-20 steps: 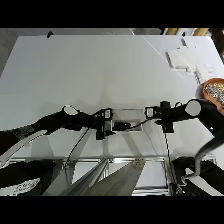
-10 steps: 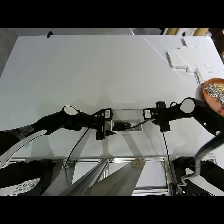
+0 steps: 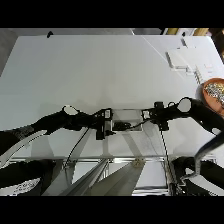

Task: Fold the box and place the chain.

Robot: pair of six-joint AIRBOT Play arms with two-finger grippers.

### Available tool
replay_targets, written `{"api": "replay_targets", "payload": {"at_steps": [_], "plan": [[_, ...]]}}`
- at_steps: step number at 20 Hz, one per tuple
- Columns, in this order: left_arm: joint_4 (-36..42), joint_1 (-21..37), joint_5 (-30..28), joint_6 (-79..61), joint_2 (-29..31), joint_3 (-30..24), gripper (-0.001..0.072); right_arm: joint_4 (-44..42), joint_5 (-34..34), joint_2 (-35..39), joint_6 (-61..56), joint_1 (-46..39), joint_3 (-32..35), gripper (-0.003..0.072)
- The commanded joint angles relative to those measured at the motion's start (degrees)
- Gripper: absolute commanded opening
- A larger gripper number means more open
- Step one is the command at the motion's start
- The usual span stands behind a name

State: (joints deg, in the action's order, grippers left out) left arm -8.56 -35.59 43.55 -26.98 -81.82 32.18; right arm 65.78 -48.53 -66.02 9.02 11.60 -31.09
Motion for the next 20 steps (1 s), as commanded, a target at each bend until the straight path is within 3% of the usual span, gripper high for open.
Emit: {"api": "replay_targets", "payload": {"at_steps": [1,2,4,7,12,16,18,20], "plan": [[-0.02,0.02,0.0,0.0,-0.04,-0.02,0.0211,-0.07,0.26,-1.57,0.52,-0.04,0.02,0.0147],[-0.02,0.02,0.0,-0.02,-0.04,-0.02,0.0211,-0.07,0.55,-1.68,0.52,-0.04,0.02,0.0146],[-0.02,0.02,0.0,0.0,-0.04,-0.02,0.0211,-0.02,0.42,-1.09,0.22,-0.04,0.02,0.0015],[-0.02,0.02,0.0,0.0,-0.04,-0.02,0.0211,-0.07,-4.98,3.15,0.0,-0.04,0.02,0.0014],[-0.02,0.02,0.0,0.0,-0.04,-0.02,0.0211,-2.86,-15.61,17.46,-6.62,-0.04,0.02,0.0014],[-0.02,0.02,0.0,0.0,-0.04,-0.02,0.0211,-17.62,-18.21,26.6,-6.67,-0.04,0.04,0.0015],[-0.02,0.02,0.0,0.0,-0.04,-0.02,0.0211,-27.12,-17.81,27.06,-6.67,0.26,0.04,0.0015],[-0.02,0.02,0.0,-0.02,-0.04,-0.02,0.0211,-30.82,-14.56,26.69,-6.71,3.1,0.02,0.0015]]}}
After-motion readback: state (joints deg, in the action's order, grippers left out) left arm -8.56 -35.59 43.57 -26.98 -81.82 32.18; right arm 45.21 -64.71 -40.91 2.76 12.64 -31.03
